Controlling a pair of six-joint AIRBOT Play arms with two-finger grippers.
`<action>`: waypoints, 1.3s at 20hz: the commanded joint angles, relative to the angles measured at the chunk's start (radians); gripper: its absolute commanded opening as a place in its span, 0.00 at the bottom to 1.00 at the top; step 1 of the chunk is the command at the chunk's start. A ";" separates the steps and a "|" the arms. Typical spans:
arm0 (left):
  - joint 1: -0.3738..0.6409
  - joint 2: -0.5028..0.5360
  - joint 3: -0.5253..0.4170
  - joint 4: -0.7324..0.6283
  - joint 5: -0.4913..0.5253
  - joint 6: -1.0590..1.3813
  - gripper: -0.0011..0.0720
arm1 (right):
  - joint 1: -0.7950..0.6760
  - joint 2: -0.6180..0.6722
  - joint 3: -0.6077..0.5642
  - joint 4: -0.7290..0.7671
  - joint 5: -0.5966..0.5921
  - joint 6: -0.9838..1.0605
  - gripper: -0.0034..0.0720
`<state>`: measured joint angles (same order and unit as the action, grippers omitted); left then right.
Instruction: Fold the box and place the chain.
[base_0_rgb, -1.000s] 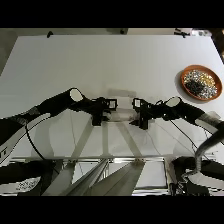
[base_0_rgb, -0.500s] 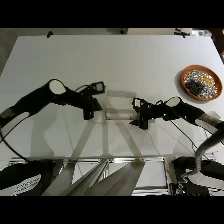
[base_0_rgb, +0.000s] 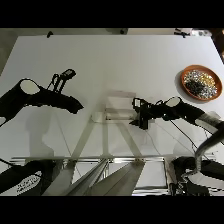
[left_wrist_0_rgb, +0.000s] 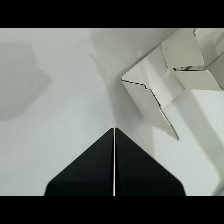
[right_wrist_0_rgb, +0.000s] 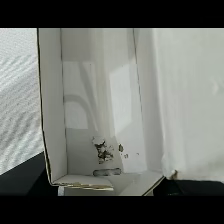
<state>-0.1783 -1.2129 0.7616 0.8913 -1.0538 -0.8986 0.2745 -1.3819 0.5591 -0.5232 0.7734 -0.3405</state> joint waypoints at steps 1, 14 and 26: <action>-0.019 -0.091 -0.008 -0.063 0.016 -0.116 0.02 | 0.000 0.000 0.000 0.000 0.000 0.000 0.58; -0.107 -0.236 -0.008 -0.099 0.077 -0.180 0.02 | 0.000 0.000 0.000 0.000 0.000 0.000 0.58; -0.137 -0.202 -0.008 -0.265 0.018 -0.066 0.03 | 0.000 0.000 0.000 0.000 0.000 0.000 0.58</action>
<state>-0.3126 -1.4277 0.7532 0.6762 -1.0271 -0.9966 0.2745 -1.3819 0.5591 -0.5236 0.7738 -0.3408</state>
